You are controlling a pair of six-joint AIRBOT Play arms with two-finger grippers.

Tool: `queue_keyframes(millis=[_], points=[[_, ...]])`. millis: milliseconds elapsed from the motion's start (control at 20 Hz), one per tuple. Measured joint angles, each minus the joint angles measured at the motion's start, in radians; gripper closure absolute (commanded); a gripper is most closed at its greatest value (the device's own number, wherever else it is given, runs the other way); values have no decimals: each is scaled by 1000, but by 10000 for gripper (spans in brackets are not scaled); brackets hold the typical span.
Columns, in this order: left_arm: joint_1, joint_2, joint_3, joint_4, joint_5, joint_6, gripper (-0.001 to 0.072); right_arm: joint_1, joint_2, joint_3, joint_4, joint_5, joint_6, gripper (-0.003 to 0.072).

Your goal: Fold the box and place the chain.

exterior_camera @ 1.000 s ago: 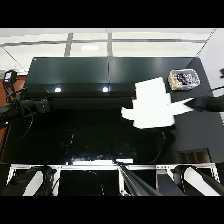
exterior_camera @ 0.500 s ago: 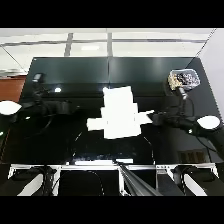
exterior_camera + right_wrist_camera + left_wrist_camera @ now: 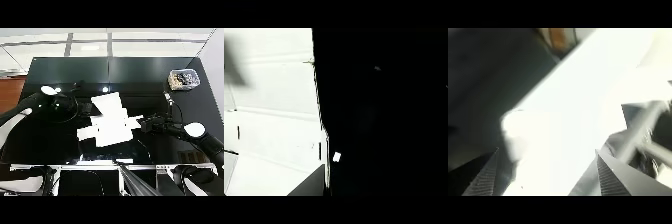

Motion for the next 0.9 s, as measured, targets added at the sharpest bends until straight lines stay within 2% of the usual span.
queue_keyframes(millis=[50, 100, 150, 200, 250, 300, 350, 550, 600, 650, 800, 900], points=[[-13, -39, 31, -3, -41, 15, 61, 4, 0, 0, 0, -1, 1, 666], [-26, -77, 66, -3, -94, 37, 176, 6, 0, 0, 1, -4, 2, 666], [-36, -110, 100, 0, -143, 58, 229, 7, 0, -1, 0, -7, 3, 666], [-43, -141, 135, 5, -203, 79, 250, 8, 0, -1, 0, -10, 4, 666], [-48, -169, 167, 20, -256, 94, 313, 9, 0, -1, 1, -10, 4, 666], [-50, -187, 193, 36, -290, 105, 315, 10, 0, -1, 1, -12, 4, 666], [-49, -203, 218, 49, -322, 115, 322, 10, 0, -1, 0, -13, 4, 666], [-42, -232, 275, 82, -358, 135, 585, 11, 0, -1, 0, -16, 4, 658], [-40, -235, 282, 87, -360, 143, 633, 11, 0, -1, -1, -16, 4, 431], [-39, -237, 288, 88, -366, 154, 679, 11, 0, -1, -2, -18, 4, -4], [-37, -240, 296, 96, -379, 184, 682, 3, 0, 6, -21, -25, 4, -20], [-36, -234, 298, 102, -389, 194, 684, -22, 0, 43, -97, 19, 3, -20]])
